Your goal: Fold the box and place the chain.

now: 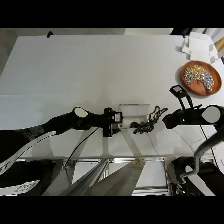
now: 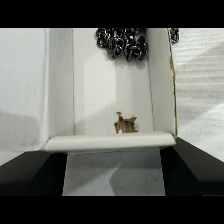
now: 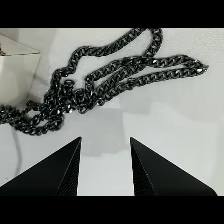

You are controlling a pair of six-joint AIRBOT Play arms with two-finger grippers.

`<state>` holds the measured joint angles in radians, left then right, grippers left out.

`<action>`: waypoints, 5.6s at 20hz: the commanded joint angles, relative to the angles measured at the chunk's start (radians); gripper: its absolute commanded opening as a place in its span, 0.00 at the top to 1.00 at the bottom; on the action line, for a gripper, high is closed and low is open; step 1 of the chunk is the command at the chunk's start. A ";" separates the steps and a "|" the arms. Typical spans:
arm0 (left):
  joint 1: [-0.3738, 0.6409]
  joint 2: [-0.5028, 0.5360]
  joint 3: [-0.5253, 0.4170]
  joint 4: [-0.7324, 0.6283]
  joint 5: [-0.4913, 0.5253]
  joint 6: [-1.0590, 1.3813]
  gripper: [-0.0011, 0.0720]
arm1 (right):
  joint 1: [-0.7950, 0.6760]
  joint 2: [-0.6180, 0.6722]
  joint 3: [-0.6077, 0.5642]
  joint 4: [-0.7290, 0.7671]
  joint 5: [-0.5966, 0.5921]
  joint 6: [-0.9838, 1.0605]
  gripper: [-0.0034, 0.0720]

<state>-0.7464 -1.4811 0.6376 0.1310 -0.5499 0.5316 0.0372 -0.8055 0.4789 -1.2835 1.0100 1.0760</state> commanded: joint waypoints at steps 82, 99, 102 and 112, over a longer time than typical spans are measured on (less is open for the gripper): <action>0.000 0.001 0.000 0.000 0.000 0.000 0.55 | 0.400 -0.283 0.217 0.405 0.032 -0.131 0.92; 0.000 0.001 0.000 0.000 0.000 0.000 0.55 | 0.259 0.005 0.212 0.110 0.216 -0.029 0.73; 0.000 0.001 0.000 0.000 0.000 0.000 0.55 | 0.112 0.005 0.211 0.117 0.258 -0.031 0.76; 0.000 0.001 0.000 0.000 0.000 0.000 0.55 | 0.013 0.005 -0.092 0.148 0.004 -0.526 0.69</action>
<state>-0.7464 -1.4811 0.6376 0.1310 -0.5499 0.5316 0.0437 -0.8009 0.4641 -1.1473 1.0863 0.7792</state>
